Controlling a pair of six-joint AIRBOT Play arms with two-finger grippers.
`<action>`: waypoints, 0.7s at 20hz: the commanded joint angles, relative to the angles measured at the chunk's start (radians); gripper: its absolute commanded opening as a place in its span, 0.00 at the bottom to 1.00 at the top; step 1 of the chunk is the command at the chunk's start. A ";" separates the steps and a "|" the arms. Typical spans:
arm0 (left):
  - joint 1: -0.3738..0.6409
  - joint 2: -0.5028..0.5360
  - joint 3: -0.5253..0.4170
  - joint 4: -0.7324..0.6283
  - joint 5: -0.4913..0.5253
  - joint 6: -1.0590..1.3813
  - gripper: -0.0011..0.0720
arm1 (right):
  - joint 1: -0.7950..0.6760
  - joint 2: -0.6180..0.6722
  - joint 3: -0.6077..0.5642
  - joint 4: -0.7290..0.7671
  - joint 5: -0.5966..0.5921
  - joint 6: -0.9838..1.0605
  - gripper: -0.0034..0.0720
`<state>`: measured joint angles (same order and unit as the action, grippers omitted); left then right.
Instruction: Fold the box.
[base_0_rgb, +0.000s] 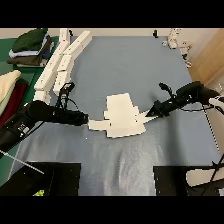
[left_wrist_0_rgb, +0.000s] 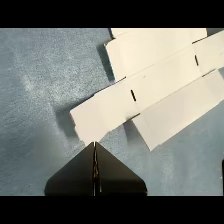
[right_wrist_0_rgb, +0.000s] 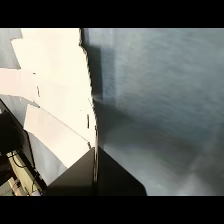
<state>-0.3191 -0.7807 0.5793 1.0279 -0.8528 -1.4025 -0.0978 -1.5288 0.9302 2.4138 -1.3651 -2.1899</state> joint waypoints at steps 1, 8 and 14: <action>0.063 0.000 0.003 0.000 -0.007 -0.012 0.04 | 0.111 0.166 -0.141 0.015 0.145 0.003 0.05; 0.256 -0.058 0.013 -0.103 -0.042 0.078 0.61 | 0.350 0.671 -0.558 0.010 0.466 0.208 0.05; 0.270 -0.303 0.063 -0.436 -0.117 0.462 0.61 | 0.424 0.768 -0.605 -0.017 0.483 0.309 0.05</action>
